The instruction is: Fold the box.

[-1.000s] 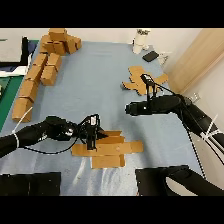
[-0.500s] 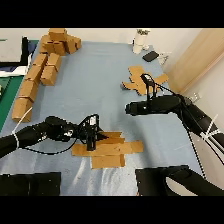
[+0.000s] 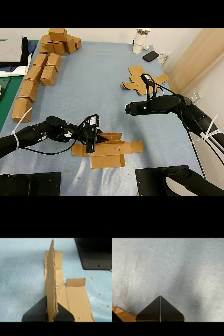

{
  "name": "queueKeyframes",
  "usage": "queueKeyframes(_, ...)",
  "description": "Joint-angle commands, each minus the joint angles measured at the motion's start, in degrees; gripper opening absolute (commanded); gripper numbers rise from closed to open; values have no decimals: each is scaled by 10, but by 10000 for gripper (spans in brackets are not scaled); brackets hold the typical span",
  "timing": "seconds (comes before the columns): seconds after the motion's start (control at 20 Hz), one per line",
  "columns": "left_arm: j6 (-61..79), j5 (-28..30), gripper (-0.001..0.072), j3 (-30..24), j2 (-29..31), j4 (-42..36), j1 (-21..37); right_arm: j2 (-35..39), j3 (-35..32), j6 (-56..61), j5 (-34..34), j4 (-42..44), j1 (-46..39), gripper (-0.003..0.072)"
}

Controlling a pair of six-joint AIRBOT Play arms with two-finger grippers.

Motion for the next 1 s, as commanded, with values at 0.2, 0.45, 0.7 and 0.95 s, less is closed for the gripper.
queueKeyframes(0.2,-10,-3,12,0,0,2,0,0,1,70,-1,-62,-1,3)
queueKeyframes(0.45,-10,-3,12,0,0,2,0,43,19,308,-227,-273,31,2)
queueKeyframes(0.7,-10,-3,12,0,0,2,0,118,-63,319,-289,-221,271,2)
queueKeyframes(0.95,-10,-3,12,0,0,2,0,148,-144,366,-116,-385,613,1)
